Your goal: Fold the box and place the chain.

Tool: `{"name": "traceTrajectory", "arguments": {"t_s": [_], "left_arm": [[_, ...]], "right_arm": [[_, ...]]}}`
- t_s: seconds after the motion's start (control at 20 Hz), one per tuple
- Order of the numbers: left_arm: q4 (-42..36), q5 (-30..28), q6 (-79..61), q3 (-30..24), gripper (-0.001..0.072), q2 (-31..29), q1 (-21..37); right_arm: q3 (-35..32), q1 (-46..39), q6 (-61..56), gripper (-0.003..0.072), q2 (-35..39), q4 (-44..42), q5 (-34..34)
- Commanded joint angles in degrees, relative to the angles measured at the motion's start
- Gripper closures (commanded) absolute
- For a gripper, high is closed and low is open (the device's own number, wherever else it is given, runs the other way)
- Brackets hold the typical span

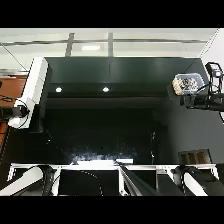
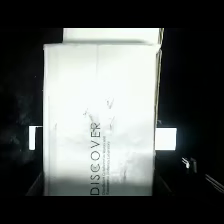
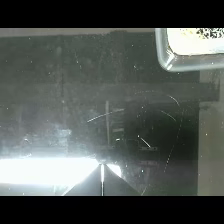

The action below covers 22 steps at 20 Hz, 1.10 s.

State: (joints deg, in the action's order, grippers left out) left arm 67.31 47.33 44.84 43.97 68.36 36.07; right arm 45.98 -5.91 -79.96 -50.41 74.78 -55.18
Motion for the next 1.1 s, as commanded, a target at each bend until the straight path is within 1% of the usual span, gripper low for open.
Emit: {"name": "traceTrajectory", "arguments": {"t_s": [0.0,0.1,0.25,0.35,0.45,0.5,0.55,0.6,0.65,0.7,0.75,0.8,0.85,0.95,1.0,1.05], "left_arm": [[-0.7,-1.9,-1.0,0.0,-0.0004,1.6,-1.9],[-0.3,-0.3,-0.9,1.4,-0.0001,0.8,-3.0],[0.5,6.1,0.1,7.8,0.0000,-2.1,-3.5],[3.7,8.4,7.6,13.4,0.0001,-4.8,-3.5],[3.8,10.2,15.8,18.7,0.0014,-7.3,-3.6],[2.9,11.0,20.2,21.0,0.0149,-8.5,-4.0],[1.4,12.3,22.3,22.9,0.0489,-9.4,-4.4],[-1.5,14.5,22.8,24.5,0.0682,-10.5,-5.2],[-5.2,16.0,23.7,25.2,0.0683,-11.5,-6.6],[-8.1,16.6,25.1,24.8,0.0684,-13.0,-9.0],[-8.8,15.8,25.1,23.6,0.0685,-15.1,-13.4],[-7.0,14.3,25.0,21.8,0.0685,-17.5,-18.5],[-3.7,11.2,25.4,18.9,0.0685,-20.5,-24.9],[2.5,4.7,25.5,11.1,0.0685,-26.3,-37.4],[6.1,1.1,26.8,6.3,0.0685,-28.8,-43.2],[9.7,-2.4,30.5,1.8,0.0684,-30.6,-47.5]], "right_arm": [[0.0,0.0,-0.2,0.0678,0.0,0.0,0.1],[0.0,0.0,-0.2,0.0678,0.0,-0.3,-0.2],[0.1,1.5,1.9,0.0677,0.0,-0.4,-1.7],[1.2,2.7,2.9,0.0678,0.0,-0.2,-1.7],[3.9,3.0,2.9,0.0678,0.3,-0.3,-2.2],[5.6,3.0,2.9,0.0678,0.7,-0.2,-2.9],[7.1,3.0,3.3,0.0678,1.2,-0.2,-3.7],[8.4,3.0,3.7,0.0678,2.2,-0.2,-4.4],[8.9,3.0,3.7,0.0678,3.6,-0.5,-5.3],[8.7,3.0,3.7,0.0679,5.6,-0.9,-6.0],[7.5,3.7,4.5,0.0680,8.4,-1.0,-5.2],[5.1,4.8,6.6,0.0681,11.9,-1.0,-1.8],[2.0,5.8,7.4,0.0681,15.1,-1.0,3.1],[-5.3,6.7,7.3,0.0679,19.3,-1.1,12.7],[-8.6,6.7,7.3,0.0678,19.5,-1.0,15.7],[-11.3,6.7,7.3,0.0678,19.1,-0.8,18.0]]}}
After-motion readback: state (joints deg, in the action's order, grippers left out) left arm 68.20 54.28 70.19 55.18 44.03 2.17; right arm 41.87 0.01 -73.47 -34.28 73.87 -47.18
